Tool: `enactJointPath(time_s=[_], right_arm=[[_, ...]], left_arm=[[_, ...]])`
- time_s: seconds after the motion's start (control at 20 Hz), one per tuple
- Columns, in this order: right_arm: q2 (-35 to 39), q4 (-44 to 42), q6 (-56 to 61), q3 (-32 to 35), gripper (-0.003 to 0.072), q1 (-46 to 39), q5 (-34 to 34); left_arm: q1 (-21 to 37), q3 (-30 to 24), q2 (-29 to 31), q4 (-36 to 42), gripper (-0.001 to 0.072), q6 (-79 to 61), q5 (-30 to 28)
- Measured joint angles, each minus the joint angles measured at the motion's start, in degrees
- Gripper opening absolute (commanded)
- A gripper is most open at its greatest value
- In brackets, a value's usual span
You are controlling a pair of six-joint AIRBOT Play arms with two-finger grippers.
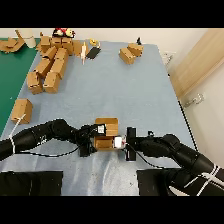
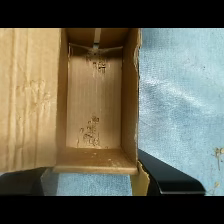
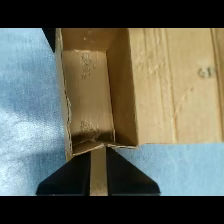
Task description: Fold the box.
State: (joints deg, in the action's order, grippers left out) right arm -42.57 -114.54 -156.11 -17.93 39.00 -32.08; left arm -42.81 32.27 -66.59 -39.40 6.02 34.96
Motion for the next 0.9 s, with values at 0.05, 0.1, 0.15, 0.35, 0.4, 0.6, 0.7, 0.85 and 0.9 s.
enactJointPath(time_s=[0.05,0.1,0.15,0.35,0.4,0.6,0.7,0.85,0.9], right_arm=[[-0.07,-0.63,-0.42,0.0,0.0095,0.0,0.15],[-0.17,-1.05,-0.9,0.0,0.0094,0.0,0.22],[-0.39,-1.46,-1.09,0.0,0.0094,0.0,0.37],[-1.18,-2.97,-1.7,0.0,0.0107,0.0,1.01],[-1.33,-3.23,-1.81,0.0,0.0108,0.0,1.16],[-1.79,-4.24,-1.88,0.0,0.0446,0.0,1.64],[-2.05,-4.7,-1.88,-0.02,0.0446,0.0,1.64],[-2.51,-5.16,-1.92,-0.02,0.045,0.0,1.75],[-2.64,-5.27,-1.95,-0.02,0.045,0.0,1.81]], left_arm=[[0.0,0.0,0.0,0.0,0.0524,0.0,-0.02],[0.0,0.0,0.0,0.0,0.0524,-0.02,-0.02],[0.0,0.0,0.0,0.0,0.0523,-0.02,-0.02],[0.0,0.0,0.0,0.0,0.0523,-0.02,-0.02],[0.0,0.0,0.0,0.0,0.0524,-0.02,-0.02],[-0.02,0.0,0.0,-0.02,0.0524,-0.13,-0.02],[0.0,0.0,0.0,-0.02,0.0524,-0.13,-0.02],[-0.02,0.0,0.0,-0.02,0.0524,-0.07,0.0],[0.0,0.0,0.0,-0.02,0.0523,-0.07,-0.02]])
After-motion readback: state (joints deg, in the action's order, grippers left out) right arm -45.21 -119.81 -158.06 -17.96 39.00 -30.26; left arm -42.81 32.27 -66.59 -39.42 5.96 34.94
